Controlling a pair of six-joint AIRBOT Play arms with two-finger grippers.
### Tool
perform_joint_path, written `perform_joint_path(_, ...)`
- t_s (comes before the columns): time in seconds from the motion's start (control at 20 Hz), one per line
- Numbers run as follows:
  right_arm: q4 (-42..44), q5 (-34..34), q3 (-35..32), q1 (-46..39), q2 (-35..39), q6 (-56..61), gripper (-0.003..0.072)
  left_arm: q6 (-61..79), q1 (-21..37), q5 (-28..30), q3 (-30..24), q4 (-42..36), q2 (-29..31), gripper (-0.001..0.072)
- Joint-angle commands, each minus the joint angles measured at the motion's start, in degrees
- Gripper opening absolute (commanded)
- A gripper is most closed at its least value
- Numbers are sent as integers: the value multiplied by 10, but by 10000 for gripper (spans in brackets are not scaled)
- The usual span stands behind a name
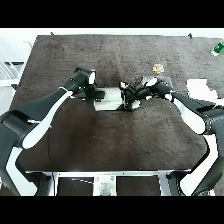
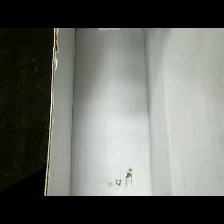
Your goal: Fold the box and place the chain.
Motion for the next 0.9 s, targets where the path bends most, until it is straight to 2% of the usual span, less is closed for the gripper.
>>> perform_joint_path(0.0, 1, -1, 0, 0, 0, 2, 512, 43, 0, -22, 9, -3, 20, 495)
perform_joint_path(0.2, 1, -1, 0, 0, 0, 2, 512, 70, 7, -33, 8, -2, 62, 495)
perform_joint_path(0.5, 1, -1, 0, 0, 0, 2, 512, 103, 16, -38, -8, 43, 133, 490)
perform_joint_path(0.6, 1, -1, 0, 0, 0, 2, 512, 108, 27, -11, -45, 43, 174, 486)
perform_joint_path(0.7, 1, -1, 0, 0, 0, 2, 512, 135, 46, 43, -108, 21, 225, 485)
perform_joint_path(0.85, 1, -1, 0, 0, 0, 2, 512, 251, 98, 137, -214, -92, 291, 485)
